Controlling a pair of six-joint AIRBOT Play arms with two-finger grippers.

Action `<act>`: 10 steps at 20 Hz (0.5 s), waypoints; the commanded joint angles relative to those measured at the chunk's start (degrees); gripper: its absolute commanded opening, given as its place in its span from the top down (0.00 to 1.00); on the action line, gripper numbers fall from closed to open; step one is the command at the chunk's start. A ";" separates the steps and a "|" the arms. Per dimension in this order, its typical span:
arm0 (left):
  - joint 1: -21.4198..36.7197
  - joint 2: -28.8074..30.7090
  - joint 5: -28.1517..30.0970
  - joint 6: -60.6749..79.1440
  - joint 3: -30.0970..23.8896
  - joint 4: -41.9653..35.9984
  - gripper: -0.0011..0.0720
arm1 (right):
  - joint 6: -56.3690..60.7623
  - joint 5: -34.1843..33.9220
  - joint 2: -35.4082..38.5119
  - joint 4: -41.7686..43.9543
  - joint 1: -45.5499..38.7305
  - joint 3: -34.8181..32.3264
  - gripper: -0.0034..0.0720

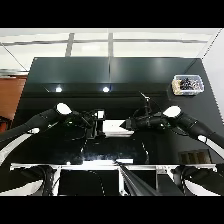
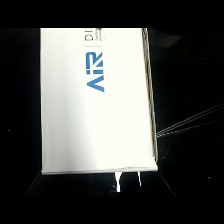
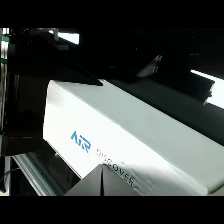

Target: Fold the box and place the chain.

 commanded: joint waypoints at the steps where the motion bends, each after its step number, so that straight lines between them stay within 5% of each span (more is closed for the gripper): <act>1: 0.02 -0.02 -0.02 -0.04 0.04 0.00 0.45 | 0.11 -1.99 -0.20 -1.90 0.04 -0.02 0.94; 7: 0.02 -0.02 -0.02 -0.04 0.04 0.00 0.45 | -1.14 8.74 2.43 -3.45 -4.02 4.63 0.94; 10: 0.02 -0.02 -0.02 -0.02 0.04 0.00 0.45 | 3.08 7.63 6.75 -14.91 -8.24 8.98 0.94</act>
